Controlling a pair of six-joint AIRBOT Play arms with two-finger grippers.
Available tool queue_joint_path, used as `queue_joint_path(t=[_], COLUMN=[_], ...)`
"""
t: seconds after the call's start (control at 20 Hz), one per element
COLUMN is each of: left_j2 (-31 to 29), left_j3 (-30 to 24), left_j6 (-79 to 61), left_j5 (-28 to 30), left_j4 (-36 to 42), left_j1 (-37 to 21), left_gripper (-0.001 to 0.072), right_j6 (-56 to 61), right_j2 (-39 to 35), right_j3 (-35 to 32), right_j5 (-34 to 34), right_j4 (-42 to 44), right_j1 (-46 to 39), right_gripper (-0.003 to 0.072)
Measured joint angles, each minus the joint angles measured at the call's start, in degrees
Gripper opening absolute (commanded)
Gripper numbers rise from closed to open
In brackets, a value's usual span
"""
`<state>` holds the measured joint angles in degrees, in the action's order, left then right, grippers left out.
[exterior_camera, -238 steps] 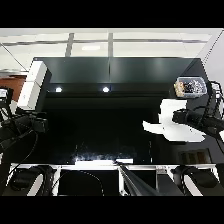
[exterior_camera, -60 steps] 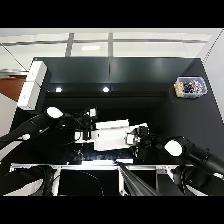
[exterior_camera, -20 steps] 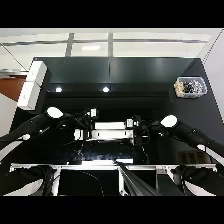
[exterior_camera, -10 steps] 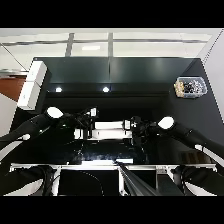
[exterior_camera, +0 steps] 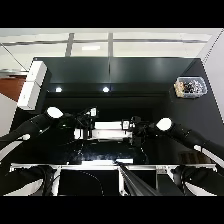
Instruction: Fold the box and place the chain.
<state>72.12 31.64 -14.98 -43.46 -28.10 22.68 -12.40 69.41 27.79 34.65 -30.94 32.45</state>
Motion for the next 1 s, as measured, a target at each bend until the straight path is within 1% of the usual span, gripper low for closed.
queue_joint_path(t=[0.05, 0.15, 0.2, 0.25, 0.3, 0.35, 0.5, 0.55, 0.6, 0.65, 0.7, 0.75, 0.8, 0.9, 1.0], left_j2=[0.0, 0.0, -0.1, -0.3, -0.7, -1.2, -4.4, -6.1, -8.2, -10.2, -12.5, -14.8, -16.8, -19.8, -21.4], left_j3=[0.0, 0.0, 0.1, 0.1, 0.2, 0.3, 0.6, 0.7, 0.7, 0.7, 0.8, 0.8, 0.8, 0.7, -0.1], left_j6=[0.0, 0.2, 0.3, 0.3, 0.7, 1.4, 6.7, 9.6, 12.8, 16.2, 20.1, 24.3, 28.2, 35.5, 40.8], left_j5=[0.0, 0.7, 0.5, 0.3, 0.0, -0.1, -0.6, -0.7, -1.5, -2.7, -4.5, -6.9, -9.4, -15.7, -21.5], left_j4=[0.0, 0.0, 0.0, 0.0, -0.1, -0.6, -5.1, -7.5, -10.1, -12.4, -14.5, -16.2, -17.4, -19.0, -18.1], left_j1=[0.0, 0.0, 0.0, 0.0, 0.0, -0.1, -0.9, -1.4, -2.2, -3.0, -4.1, -5.2, -6.3, -8.0, -8.1], left_gripper=[0.0089, 0.0364, 0.0445, 0.049, 0.0585, 0.0651, 0.0653, 0.0652, 0.0635, 0.0599, 0.051, 0.0264, 0.0036, 0.0029, 0.0029], right_j6=[0.0, 0.2, 0.2, 0.2, 0.2, 0.2, 0.9, 1.1, 1.3, 1.4, 1.5, 1.5, 1.6, 1.7, 1.7], right_j2=[0.0, 0.0, 0.0, 0.0, 0.0, 0.0, 0.0, 0.0, 0.0, 0.0, 0.0, 0.0, 0.0, 0.0, 0.0], right_j3=[0.0, 0.0, 0.0, 0.0, 0.0, 0.0, 0.0, 0.0, 0.0, 0.0, 0.0, 0.0, 0.0, 0.0, 0.0], right_j5=[-0.1, -0.2, -0.2, -0.2, -0.3, -0.3, -0.9, -1.1, -1.3, -1.5, -1.6, -1.6, -1.7, -1.8, -1.9], right_j4=[-0.2, -0.3, -0.4, -0.4, -0.4, -0.5, -0.5, -0.4, -0.4, -0.3, -0.3, -0.3, -0.3, -0.2, -0.2], right_j1=[0.0, 0.0, 0.0, 0.0, 0.0, 0.0, 0.0, 0.0, 0.0, 0.0, 0.0, 0.0, 0.0, 0.0, 0.0], right_gripper=[0.0537, 0.0537, 0.0537, 0.0537, 0.0537, 0.0537, 0.0537, 0.0537, 0.0537, 0.0537, 0.0537, 0.0537, 0.0537, 0.0537, 0.0537])
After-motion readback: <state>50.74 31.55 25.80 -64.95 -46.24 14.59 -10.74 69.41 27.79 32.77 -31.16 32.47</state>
